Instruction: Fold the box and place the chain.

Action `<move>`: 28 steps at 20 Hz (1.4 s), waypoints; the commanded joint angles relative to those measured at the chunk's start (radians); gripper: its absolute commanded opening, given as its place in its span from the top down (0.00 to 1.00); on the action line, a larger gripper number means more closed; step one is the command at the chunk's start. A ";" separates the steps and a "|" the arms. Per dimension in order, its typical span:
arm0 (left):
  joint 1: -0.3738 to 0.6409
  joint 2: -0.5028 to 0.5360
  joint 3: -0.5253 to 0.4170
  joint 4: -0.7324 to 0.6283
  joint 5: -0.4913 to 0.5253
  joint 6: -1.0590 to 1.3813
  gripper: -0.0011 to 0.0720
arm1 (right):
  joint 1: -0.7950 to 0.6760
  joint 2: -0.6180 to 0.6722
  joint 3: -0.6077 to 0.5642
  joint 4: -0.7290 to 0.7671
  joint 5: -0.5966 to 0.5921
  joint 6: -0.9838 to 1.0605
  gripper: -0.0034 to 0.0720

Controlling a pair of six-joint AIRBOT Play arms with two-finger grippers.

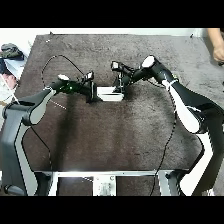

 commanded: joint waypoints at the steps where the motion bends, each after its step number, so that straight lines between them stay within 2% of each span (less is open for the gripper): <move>1: 0.000 0.000 0.000 0.001 0.000 0.002 0.28 | 0.000 0.011 0.001 0.016 0.006 -0.003 0.51; 8: 0.000 0.000 0.000 0.001 0.000 0.002 0.28 | 0.000 0.010 0.000 0.001 0.055 -0.002 0.51; 18: 0.000 0.000 0.000 0.001 0.000 0.002 0.28 | 0.000 0.009 -0.060 -0.042 0.045 0.016 0.51; 22: 0.000 0.000 0.000 0.001 0.000 0.002 0.28 | -0.004 0.010 -0.058 0.002 0.094 0.016 0.50; 23: 0.000 0.000 0.000 0.001 0.000 0.002 0.28 | -0.009 0.010 -0.058 0.028 0.105 0.016 0.48; 28: 0.000 0.000 0.000 0.001 0.000 0.002 0.28 | -0.058 0.010 -0.058 0.221 0.140 0.016 0.48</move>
